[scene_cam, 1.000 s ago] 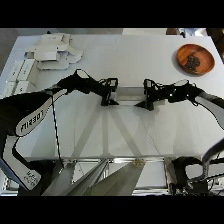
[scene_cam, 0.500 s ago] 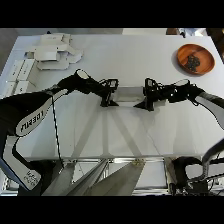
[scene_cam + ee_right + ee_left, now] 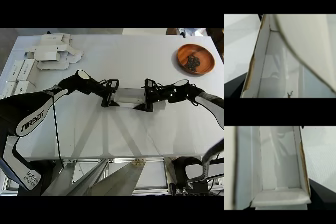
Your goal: Fold the box and place the chain.
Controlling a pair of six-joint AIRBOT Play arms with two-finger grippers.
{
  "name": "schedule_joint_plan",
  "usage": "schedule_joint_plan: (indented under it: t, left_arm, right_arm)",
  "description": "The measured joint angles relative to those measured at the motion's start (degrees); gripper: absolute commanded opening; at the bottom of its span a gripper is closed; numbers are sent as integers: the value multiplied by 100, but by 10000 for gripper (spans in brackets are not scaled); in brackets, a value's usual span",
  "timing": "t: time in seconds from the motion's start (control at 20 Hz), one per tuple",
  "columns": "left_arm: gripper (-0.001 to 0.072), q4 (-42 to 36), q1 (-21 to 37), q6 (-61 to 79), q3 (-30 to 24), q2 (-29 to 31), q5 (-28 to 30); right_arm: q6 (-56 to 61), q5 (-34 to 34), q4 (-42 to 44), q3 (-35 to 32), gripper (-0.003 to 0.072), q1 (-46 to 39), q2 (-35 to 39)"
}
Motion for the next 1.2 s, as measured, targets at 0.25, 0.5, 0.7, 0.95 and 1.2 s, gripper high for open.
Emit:
schedule_joint_plan:
  t: [0.25,0.5,0.7,0.95,1.2]
  left_arm:
    - [583,2,0,0,2,2,-13]
    - [583,-2,0,-216,0,96,33]
    - [584,151,2,-483,2,199,144]
    - [584,787,4,-1143,2,236,271]
    - [584,1091,2,-1464,4,240,302]
  right_arm:
    - [4,-24,-175,0,672,-2,57]
    - [225,-114,-531,0,672,-2,337]
    - [407,-278,-811,0,672,-2,595]
    - [498,-498,-1145,0,689,-50,721]
    - [713,-662,-1231,0,688,-400,748]
